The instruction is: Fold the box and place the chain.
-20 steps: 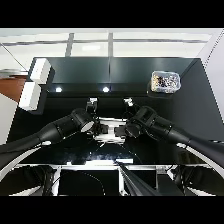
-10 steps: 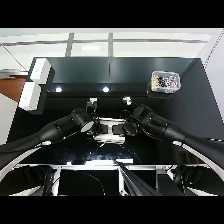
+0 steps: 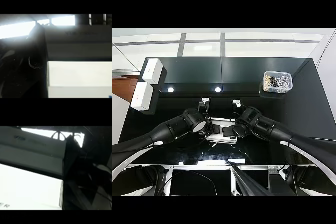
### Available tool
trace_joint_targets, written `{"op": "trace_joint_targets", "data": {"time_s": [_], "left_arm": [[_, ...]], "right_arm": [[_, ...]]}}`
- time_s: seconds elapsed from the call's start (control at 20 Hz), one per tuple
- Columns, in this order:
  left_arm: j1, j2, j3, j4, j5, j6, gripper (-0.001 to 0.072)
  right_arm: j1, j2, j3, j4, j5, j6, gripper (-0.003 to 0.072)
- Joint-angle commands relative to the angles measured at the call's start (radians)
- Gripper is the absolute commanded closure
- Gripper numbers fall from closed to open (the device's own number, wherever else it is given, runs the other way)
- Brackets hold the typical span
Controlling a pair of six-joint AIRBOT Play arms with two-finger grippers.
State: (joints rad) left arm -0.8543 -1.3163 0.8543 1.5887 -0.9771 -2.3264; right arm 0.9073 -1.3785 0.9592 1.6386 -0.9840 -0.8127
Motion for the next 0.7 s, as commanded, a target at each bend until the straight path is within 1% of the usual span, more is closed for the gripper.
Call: {"op": "trace_joint_targets", "data": {"time_s": [0.0,0.65], "left_arm": [[0.001,0.0,0.0,0.0,0.0,0.0,0.0681],[0.001,0.0,0.0,0.0,0.0,0.0,0.0681]], "right_arm": [[0.002,-0.008,0.002,-0.012,-0.004,0.015,0.045],[0.002,-0.032,0.002,-0.016,-0.007,0.058,0.0451]]}}
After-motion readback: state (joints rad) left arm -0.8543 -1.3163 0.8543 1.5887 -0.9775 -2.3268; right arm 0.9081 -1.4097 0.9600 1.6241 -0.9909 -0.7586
